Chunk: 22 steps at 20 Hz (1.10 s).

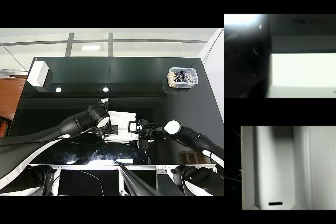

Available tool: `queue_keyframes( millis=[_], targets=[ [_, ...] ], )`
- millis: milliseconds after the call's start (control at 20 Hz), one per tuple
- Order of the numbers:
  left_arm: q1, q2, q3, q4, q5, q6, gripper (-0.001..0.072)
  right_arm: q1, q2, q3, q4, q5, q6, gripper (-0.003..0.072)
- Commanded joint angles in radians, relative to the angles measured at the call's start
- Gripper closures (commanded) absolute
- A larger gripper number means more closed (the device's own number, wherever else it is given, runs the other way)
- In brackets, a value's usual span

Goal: Fold the box and place the chain.

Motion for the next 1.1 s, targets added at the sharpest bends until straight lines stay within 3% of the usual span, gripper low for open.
queue_keyframes(
  millis=[0, 300, 450, 500, 550, 800, 850, 1050],
  targets=[
    [0.000, 0.001, 0.003, 0.001, -0.013, -0.003, 0.0301, 0.000, 0.000, 0.000, 0.000, -0.001, 0.000, 0.0146],
    [0.001, 0.000, 0.005, 0.001, -0.012, -0.009, 0.0294, 0.000, 0.000, 0.000, 0.000, -0.001, 0.000, 0.0146],
    [0.001, -0.003, 0.005, 0.000, -0.018, -0.028, 0.0514, 0.000, 0.000, 0.000, 0.000, -0.001, 0.000, 0.0146],
    [0.001, -0.004, 0.005, 0.000, -0.019, -0.025, 0.0633, 0.000, 0.000, 0.000, 0.000, -0.001, 0.000, 0.0146],
    [0.002, -0.004, 0.005, 0.000, -0.019, -0.020, 0.0679, 0.000, 0.000, 0.001, 0.000, -0.001, 0.000, 0.0146],
    [0.008, -0.003, 0.005, 0.006, -0.049, -0.015, 0.0680, 0.000, 0.016, 0.001, -0.004, 0.000, 0.055, 0.0111],
    [0.008, -0.003, 0.005, 0.006, -0.052, -0.001, 0.0679, 0.000, 0.033, 0.001, -0.013, 0.005, 0.064, -0.0034],
    [0.008, -0.003, 0.005, 0.009, -0.064, 0.001, 0.0680, -0.001, 0.150, 0.002, -0.101, 0.019, 0.073, -0.0034]
  ],
)
